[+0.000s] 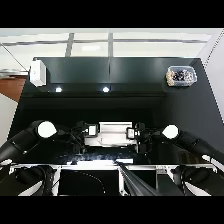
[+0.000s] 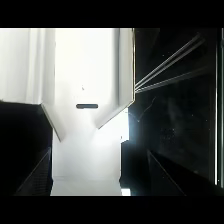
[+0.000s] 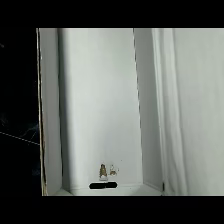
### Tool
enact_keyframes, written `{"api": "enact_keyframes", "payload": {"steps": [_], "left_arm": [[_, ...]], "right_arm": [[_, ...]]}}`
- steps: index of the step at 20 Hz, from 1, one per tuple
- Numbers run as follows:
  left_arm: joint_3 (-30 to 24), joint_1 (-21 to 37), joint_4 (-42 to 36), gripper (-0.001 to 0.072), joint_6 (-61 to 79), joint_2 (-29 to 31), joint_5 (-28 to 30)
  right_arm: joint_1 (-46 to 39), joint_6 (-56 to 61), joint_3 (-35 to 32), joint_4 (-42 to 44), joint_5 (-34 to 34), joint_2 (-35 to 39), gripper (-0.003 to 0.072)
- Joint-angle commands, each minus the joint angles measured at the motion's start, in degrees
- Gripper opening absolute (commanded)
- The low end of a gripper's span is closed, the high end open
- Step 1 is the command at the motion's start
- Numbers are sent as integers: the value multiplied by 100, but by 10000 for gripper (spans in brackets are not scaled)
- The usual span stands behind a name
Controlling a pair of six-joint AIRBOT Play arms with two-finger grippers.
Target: Fold the box and place the chain.
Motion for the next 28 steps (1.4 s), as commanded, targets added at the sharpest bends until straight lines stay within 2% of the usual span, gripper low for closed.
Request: {"api": "enact_keyframes", "payload": {"steps": [1, 3, 4, 5, 6, 7, 11, 12, 13, 14, 25, 26, 27, 28], "left_arm": [[0, -227, -28, 676, 66, -212, 273], [0, -391, -55, 675, 61, -260, 575], [0, -435, -96, 645, 61, -291, 656], [0, -455, -151, 546, 61, -313, 693], [0, -459, -142, 486, 63, -315, 708], [0, -459, -129, 463, 63, -315, 737], [0, -463, -179, 449, 61, -315, 774], [0, -470, -181, 357, 59, -315, 780], [0, -470, -181, 297, 59, -315, 778], [0, -470, -179, 279, 59, -315, 778], [0, -470, -1010, 276, 61, -573, 953], [0, -470, -1115, 261, 61, -573, 1003], [0, -470, -1263, 177, 61, -584, 1062], [0, -470, -1408, 151, 66, -612, 1084]], "right_arm": [[4, 2, 2, 2, 2, -2, 401], [4, 2, 0, 2, 2, -2, 401], [4, 2, 2, 2, 2, -2, 401], [4, 2, 2, 2, 2, -2, 400], [4, 2, 2, 4, 2, -2, 401], [4, 2, 2, 2, 4, -2, 401], [4, 2, 0, 2, 2, -2, 401], [4, 2, 0, 2, 2, -2, 400], [4, 4, 2, 4, 4, -2, 401], [4, 2, 2, 2, 2, -2, 401], [4, 4, 2, 2, 4, -2, 401], [4, 4, 0, 2, 4, -2, 400], [4, 4, 2, 4, 4, -2, 400], [4, 4, 2, 2, 4, -2, 401]]}}
